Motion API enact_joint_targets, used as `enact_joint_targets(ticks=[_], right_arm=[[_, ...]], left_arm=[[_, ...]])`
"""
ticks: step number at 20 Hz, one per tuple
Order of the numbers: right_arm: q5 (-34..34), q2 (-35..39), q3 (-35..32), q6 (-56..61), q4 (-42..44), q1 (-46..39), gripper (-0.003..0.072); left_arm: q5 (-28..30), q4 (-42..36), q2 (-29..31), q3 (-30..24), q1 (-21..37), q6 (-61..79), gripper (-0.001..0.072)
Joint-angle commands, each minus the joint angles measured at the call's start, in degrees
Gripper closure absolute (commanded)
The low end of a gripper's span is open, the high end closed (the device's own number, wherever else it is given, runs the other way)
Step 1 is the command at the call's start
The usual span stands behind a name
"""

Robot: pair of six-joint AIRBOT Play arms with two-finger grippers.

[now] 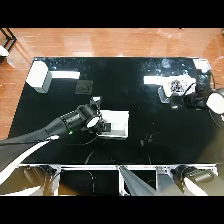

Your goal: Fold the box and place the chain.

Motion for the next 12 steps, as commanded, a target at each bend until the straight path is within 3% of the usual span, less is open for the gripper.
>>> enact_joint_targets(ticks=[1, 7, 8, 12], right_arm=[[-7.3, -7.0, 2.4, -1.2, 1.1, -8.9, -0.0021], [-6.5, -30.9, 20.0, -0.2, 4.1, -13.9, -0.0004], [-5.3, -34.1, 22.8, 0.8, 4.1, -14.3, 0.0124], [-3.6, -42.5, 29.5, 2.3, 5.4, -15.8, 0.015]], left_arm=[[0.4, 0.0, 0.0, 0.0, 0.1, 0.3, 0.0691], [0.4, -0.2, 0.0, 0.0, 0.1, 0.3, 0.0691], [0.4, -0.2, 0.0, 0.0, 0.1, 0.3, 0.0691], [0.3, -0.1, 0.0, 0.0, 0.1, 0.3, 0.0691]])
